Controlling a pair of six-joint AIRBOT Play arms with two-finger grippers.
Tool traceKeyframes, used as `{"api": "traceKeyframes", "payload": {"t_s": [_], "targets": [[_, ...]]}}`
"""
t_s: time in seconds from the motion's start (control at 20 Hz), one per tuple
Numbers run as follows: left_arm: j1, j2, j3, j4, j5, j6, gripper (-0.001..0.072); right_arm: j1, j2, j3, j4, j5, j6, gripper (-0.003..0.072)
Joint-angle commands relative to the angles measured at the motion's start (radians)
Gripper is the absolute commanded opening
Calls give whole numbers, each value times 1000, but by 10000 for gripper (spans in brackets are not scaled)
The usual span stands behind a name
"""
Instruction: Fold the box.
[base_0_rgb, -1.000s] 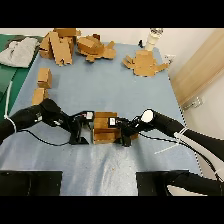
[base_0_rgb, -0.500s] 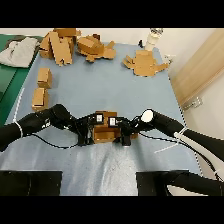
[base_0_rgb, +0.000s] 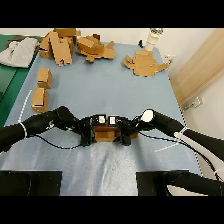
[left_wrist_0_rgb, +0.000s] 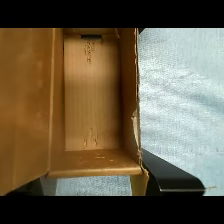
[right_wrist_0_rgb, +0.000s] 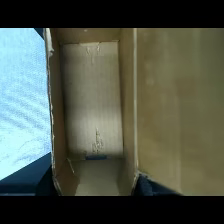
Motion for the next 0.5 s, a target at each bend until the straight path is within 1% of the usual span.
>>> {"api": "traceKeyframes", "payload": {"t_s": [0.0,0.1,0.15,0.2,0.25,0.35,0.4,0.45], "targets": [[-3,-9,-1,9,-4,-5,471,1,1,0,1,3,-3,440],[-2,-9,-1,26,-11,-13,472,1,1,0,1,4,-3,440],[0,-9,-1,41,-10,-34,497,1,1,0,1,3,-3,440],[3,-9,-1,43,-8,-56,600,1,1,0,1,3,-3,440],[3,-9,-1,43,2,-74,620,1,1,0,1,3,-3,440],[3,-9,-1,43,-1,-76,621,1,1,0,1,3,-4,440],[3,-9,-1,44,0,-76,678,1,1,0,1,3,-3,440],[3,-9,-1,47,0,-79,688,1,1,0,1,3,-4,440]]}}
